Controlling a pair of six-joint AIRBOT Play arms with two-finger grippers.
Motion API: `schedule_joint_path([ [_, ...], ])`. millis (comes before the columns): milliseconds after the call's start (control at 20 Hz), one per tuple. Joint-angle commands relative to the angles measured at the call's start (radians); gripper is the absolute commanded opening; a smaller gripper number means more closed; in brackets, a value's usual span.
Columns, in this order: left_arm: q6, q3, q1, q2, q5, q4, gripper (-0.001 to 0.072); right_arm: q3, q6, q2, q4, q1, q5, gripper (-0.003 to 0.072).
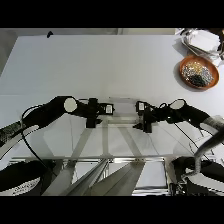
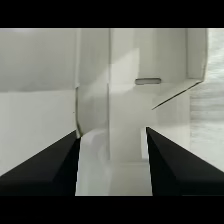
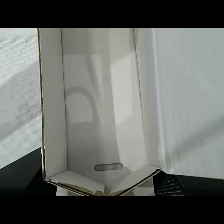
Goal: Fold the box and place the chain.
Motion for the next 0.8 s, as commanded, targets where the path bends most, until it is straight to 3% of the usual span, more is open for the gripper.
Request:
schedule_joint_path([
  [0,0.099,0.000,-0.010,-0.008,-0.014,-0.023,0.0456,0.001,0.000,0.001,0.000,0.000,0.000,0.0404],
  [350,0.100,0.000,-0.019,-0.009,-0.024,-0.039,0.0444,0.001,0.000,0.001,0.000,0.000,0.000,0.0404],
  [400,0.100,0.000,-0.027,-0.009,-0.028,-0.039,0.0391,0.001,0.000,0.001,0.000,0.000,0.000,0.0404],
  [600,0.119,0.000,-0.047,-0.009,-0.024,-0.076,0.0375,0.001,0.000,0.001,0.000,0.000,0.000,0.0404],
  [750,0.119,0.000,-0.047,-0.009,-0.011,-0.082,0.0321,0.001,0.000,0.001,0.000,0.000,0.001,0.0404],
])
